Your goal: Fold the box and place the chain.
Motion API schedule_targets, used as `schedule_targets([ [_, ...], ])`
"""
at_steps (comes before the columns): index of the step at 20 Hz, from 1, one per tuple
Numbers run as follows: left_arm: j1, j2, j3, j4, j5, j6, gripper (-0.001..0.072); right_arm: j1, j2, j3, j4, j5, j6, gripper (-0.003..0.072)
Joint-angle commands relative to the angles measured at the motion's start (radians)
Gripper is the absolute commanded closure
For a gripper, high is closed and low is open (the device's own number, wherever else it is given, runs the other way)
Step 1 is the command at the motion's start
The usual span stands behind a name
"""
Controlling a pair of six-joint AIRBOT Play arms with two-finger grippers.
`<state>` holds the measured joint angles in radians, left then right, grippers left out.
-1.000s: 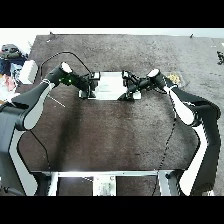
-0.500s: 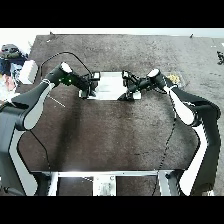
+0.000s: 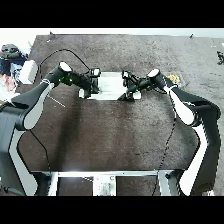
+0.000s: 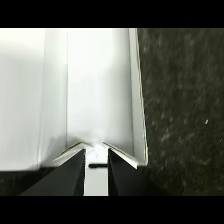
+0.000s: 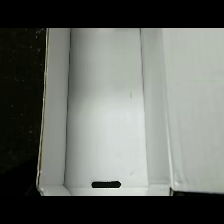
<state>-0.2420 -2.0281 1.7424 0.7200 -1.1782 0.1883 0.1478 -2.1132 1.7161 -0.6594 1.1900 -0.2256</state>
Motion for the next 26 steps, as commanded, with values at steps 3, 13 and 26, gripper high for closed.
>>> schedule_targets([
  [3,0.0,-0.022,0.0,-0.045,-0.017,0.004,0.0555,0.001,0.0,0.001,0.001,0.0,0.001,0.0236],
  [13,0.0,-0.047,0.001,-0.077,-0.037,0.003,0.0139,0.001,0.0,0.001,0.001,0.0,0.001,0.0236],
  [26,0.005,-0.039,0.003,-0.05,-0.035,-0.026,0.0662,0.001,0.0,0.001,0.001,0.0,0.001,0.0236],
])
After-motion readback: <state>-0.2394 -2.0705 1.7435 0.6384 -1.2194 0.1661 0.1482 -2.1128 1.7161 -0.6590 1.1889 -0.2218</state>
